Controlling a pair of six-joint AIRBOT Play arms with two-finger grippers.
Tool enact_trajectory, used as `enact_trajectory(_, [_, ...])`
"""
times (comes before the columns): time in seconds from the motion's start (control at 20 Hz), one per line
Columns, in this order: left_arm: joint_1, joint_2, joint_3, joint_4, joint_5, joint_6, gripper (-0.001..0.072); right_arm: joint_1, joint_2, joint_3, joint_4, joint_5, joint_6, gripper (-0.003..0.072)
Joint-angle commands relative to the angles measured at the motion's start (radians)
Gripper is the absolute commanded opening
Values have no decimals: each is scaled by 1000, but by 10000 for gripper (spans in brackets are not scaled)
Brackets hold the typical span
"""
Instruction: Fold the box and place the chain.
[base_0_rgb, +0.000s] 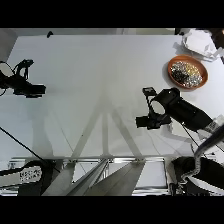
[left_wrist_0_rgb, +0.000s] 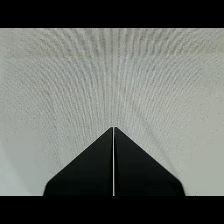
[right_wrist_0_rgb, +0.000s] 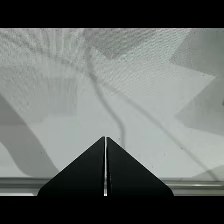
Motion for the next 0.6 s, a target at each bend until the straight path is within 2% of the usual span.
enact_trajectory(0.0, [0,0,0,0,0,0,10,1,0,0,-13,-1,-7,13])
enact_trajectory(0.1, [0,-1,0,0,0,0,10,-13,0,9,-21,23,-106,12])
enact_trajectory(0.2, [0,-1,0,0,0,0,10,-87,2,43,-63,134,-164,10])
enact_trajectory(0.25, [0,0,0,0,0,0,10,-151,9,66,-106,179,-178,9])
enact_trajectory(0.35, [0,-1,0,0,0,0,10,-313,37,90,-156,190,-245,9])
enact_trajectory(0.55, [0,-1,0,0,0,0,10,-668,47,92,-245,280,-510,14])
